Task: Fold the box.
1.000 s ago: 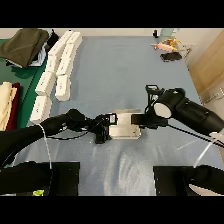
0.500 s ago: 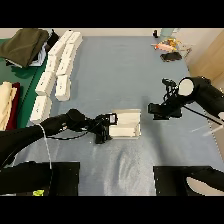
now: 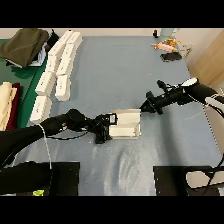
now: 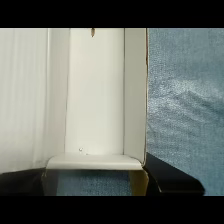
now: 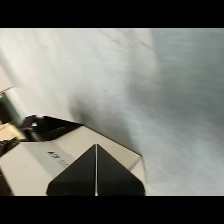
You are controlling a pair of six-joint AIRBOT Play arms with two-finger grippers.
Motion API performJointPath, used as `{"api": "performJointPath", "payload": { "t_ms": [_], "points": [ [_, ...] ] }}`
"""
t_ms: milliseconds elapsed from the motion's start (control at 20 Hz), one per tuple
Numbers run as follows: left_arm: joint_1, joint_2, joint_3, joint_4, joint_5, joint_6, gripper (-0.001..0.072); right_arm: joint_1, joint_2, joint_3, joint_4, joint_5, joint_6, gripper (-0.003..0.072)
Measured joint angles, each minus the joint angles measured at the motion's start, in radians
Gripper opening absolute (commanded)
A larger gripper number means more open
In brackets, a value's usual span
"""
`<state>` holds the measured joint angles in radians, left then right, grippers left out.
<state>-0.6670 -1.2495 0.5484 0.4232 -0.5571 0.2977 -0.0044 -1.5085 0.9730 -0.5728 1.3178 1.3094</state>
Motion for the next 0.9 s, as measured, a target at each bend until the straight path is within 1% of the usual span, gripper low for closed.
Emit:
{"api": "performJointPath", "payload": {
  "t_ms": [150, 400, 550, 650, 800, 900],
  "points": [
    [0.000, 0.000, 0.000, 0.000, 0.000, 0.000, 0.0439, 0.017, -0.055, 0.036, 0.078, 0.048, -0.066, 0.0007],
    [0.000, 0.000, 0.000, 0.000, 0.000, 0.000, 0.0439, 0.099, -0.078, 0.065, 0.084, 0.089, -0.153, 0.0007],
    [0.000, 0.000, 0.000, 0.000, 0.000, 0.000, 0.0439, 0.181, -0.063, 0.070, 0.013, 0.098, -0.192, 0.0007],
    [0.000, 0.000, 0.000, 0.000, 0.000, 0.000, 0.0439, 0.231, -0.040, 0.071, -0.063, 0.090, -0.203, 0.0007],
    [0.000, 0.000, 0.000, 0.000, 0.000, 0.000, 0.0439, 0.283, 0.014, 0.071, -0.152, 0.067, -0.222, 0.0007],
    [0.000, 0.000, 0.000, 0.000, 0.000, 0.000, 0.0439, 0.312, 0.064, 0.067, -0.184, 0.048, -0.254, 0.0007]
  ]
}}
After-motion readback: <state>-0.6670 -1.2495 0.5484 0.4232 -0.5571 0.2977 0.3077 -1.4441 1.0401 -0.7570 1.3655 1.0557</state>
